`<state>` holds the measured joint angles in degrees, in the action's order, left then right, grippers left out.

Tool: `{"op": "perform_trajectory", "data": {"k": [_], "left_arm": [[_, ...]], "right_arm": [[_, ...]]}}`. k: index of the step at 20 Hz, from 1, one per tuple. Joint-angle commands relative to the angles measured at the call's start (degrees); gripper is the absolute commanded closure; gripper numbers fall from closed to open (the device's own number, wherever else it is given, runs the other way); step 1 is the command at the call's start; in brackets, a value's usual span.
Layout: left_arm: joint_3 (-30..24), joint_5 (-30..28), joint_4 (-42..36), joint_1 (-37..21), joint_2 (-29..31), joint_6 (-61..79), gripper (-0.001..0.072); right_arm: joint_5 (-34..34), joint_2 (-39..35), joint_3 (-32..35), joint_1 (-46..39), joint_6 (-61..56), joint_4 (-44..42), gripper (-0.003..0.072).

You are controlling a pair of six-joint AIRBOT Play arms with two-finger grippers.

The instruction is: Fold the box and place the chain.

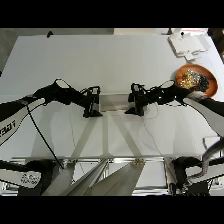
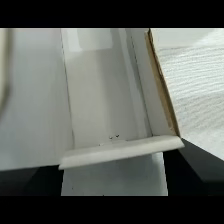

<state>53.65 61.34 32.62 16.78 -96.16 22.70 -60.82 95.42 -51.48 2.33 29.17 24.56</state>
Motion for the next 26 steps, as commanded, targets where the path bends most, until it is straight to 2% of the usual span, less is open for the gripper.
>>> {"op": "perform_trajectory", "data": {"k": [1, 26], "left_arm": [[-0.02, -0.68, 0.46, 0.11, -0.13, -0.2, 0.0695], [-0.02, -0.7, 0.44, 0.11, -0.13, -0.2, 0.0695]], "right_arm": [[0.15, 0.02, -0.07, 0.04, 0.0, -0.15, 0.0214], [-0.63, 0.0, -0.07, 0.04, -0.2, -0.52, 0.0205]]}}
